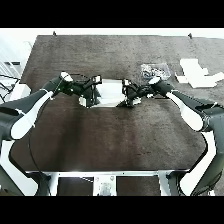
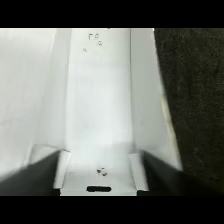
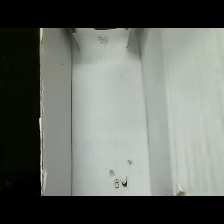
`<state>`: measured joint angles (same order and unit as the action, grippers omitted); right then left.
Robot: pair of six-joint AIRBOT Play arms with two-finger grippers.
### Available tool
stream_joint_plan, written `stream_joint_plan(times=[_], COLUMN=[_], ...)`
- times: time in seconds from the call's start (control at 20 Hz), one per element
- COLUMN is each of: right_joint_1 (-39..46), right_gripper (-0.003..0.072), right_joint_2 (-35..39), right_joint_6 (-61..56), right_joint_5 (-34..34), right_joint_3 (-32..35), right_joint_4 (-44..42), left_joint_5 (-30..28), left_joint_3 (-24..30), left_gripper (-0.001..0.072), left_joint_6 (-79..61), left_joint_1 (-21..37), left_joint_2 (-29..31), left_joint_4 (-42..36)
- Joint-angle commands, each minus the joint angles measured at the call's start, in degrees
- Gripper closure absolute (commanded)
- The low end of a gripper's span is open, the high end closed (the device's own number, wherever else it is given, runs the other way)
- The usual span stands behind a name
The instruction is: Fold the box and place the chain.
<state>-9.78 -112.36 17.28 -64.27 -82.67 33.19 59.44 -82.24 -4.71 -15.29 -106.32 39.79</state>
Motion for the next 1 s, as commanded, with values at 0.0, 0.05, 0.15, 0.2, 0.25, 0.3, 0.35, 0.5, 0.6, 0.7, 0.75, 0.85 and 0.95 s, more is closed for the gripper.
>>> stream_joint_plan(times=[0.0, 0.05, 0.15, 0.2, 0.25, 0.3, 0.35, 0.5, 0.6, 0.7, 0.75, 0.85, 0.95], right_joint_1=[-0.02, -0.02, -0.02, -0.02, -0.02, -0.02, -0.02, -0.02, -0.02, -0.02, -0.02, -0.02, -0.02], right_gripper=[0.0126, 0.0126, 0.0126, 0.0126, 0.0126, 0.0126, 0.0126, 0.0126, 0.0126, 0.0126, 0.0126, 0.0126, 0.0126], right_joint_2=[0.0, 0.0, 0.0, 0.0, 0.0, 0.0, 0.0, 0.0, 0.0, 0.0, 0.0, 0.0, 0.0], right_joint_6=[-0.09, -0.07, -0.07, -0.09, -0.07, -0.09, -0.07, -0.09, -0.07, -0.07, -0.09, -0.09, -0.07], right_joint_5=[0.11, 0.11, 0.11, 0.11, 0.13, 0.13, 0.13, 0.13, 0.11, 0.13, 0.11, 0.13, 0.13], right_joint_3=[0.02, 0.02, 0.02, 0.02, 0.02, 0.02, 0.02, 0.02, 0.02, 0.02, 0.02, 0.02, 0.02], right_joint_4=[-0.07, -0.07, -0.07, -0.07, -0.04, -0.07, -0.07, -0.04, -0.04, -0.04, -0.04, -0.07, -0.07], left_joint_5=[0.15, -0.17, -0.28, -0.26, -0.26, -0.22, 0.17, 3.82, 7.5, 10.32, 11.15, 11.5, 11.39], left_joint_3=[0.04, 0.04, 0.04, 0.04, 0.04, 0.04, 0.04, 0.04, 0.04, 0.0, 0.0, 0.04, 0.02], left_gripper=[0.0046, 0.0046, 0.0046, 0.0047, 0.0074, 0.0264, 0.0459, 0.0674, 0.069, 0.0691, 0.0691, 0.0692, 0.0693], left_joint_6=[-0.02, 0.17, 0.17, 0.17, 0.17, 0.15, 0.15, 0.66, 0.79, 0.81, 0.81, 2.1, 5.46], left_joint_1=[-0.02, -0.02, -0.02, -0.02, -0.02, 0.04, 0.26, 1.62, 3.21, 4.79, 5.49, 6.27, 6.71], left_joint_2=[-0.02, -0.02, -0.02, 0.0, 0.0, 0.04, 0.17, 0.5, 0.66, 1.29, 1.84, 3.91, 6.54], left_joint_4=[0.09, 0.13, 0.11, 0.11, 0.15, 0.61, 1.62, 3.54, 3.56, 3.56, 3.54, 3.5, 3.61])
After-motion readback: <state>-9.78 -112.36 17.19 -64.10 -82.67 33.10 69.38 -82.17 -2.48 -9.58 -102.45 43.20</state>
